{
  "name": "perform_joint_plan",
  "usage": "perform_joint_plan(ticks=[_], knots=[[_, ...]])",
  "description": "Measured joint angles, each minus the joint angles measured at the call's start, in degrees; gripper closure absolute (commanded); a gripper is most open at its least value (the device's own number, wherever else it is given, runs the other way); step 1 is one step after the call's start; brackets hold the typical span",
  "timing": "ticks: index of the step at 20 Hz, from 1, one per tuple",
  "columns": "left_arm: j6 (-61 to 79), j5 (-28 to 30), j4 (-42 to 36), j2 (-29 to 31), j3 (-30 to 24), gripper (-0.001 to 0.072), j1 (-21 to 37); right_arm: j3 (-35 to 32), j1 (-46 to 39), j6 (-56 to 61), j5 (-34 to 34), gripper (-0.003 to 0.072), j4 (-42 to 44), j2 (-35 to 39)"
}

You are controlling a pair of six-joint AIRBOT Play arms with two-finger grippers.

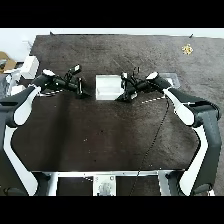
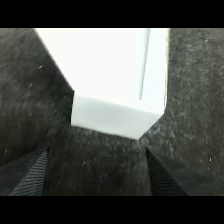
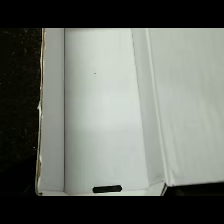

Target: Fold the box and place the chain.

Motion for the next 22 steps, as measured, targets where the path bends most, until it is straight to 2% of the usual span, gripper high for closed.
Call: perform_joint_plan(ticks=[4,5,6,12,13,14,16,17,22], knots=[[1.53,-0.11,-1.03,-0.48,-0.02,0.0035,0.07,0.0,0.0,0.0,0.0,0.0246,0.0,0.0],[1.7,-0.15,-1.2,-0.55,-0.02,0.0105,0.07,0.0,0.0,0.0,0.0,0.0246,0.0,0.0],[1.33,-0.26,-1.36,-0.59,-0.02,0.0115,0.07,-0.02,0.0,0.0,0.0,0.0246,0.0,0.0],[-1.57,-0.68,0.7,-2.29,2.21,0.0116,0.07,0.0,0.0,0.0,0.0,0.0246,0.0,0.0],[-1.38,-1.36,0.72,-2.97,3.04,0.0113,0.07,0.0,0.0,0.0,0.0,0.0246,0.0,0.0],[-0.46,-2.1,0.57,-3.54,3.74,0.0041,0.07,0.0,0.0,0.0,0.0,0.0246,0.0,0.0],[1.66,-3.93,-0.42,-4.22,4.61,0.004,0.07,0.0,0.0,0.0,0.0,0.0246,0.0,0.0],[2.56,-5.11,-0.52,-4.5,4.83,-0.0006,0.07,0.0,0.0,0.0,0.0,0.0246,0.0,0.0],[5.42,-9.09,-1.27,-4.96,5.38,-0.0006,-0.07,0.0,0.0,0.0,0.0,0.0246,0.0,0.0]])
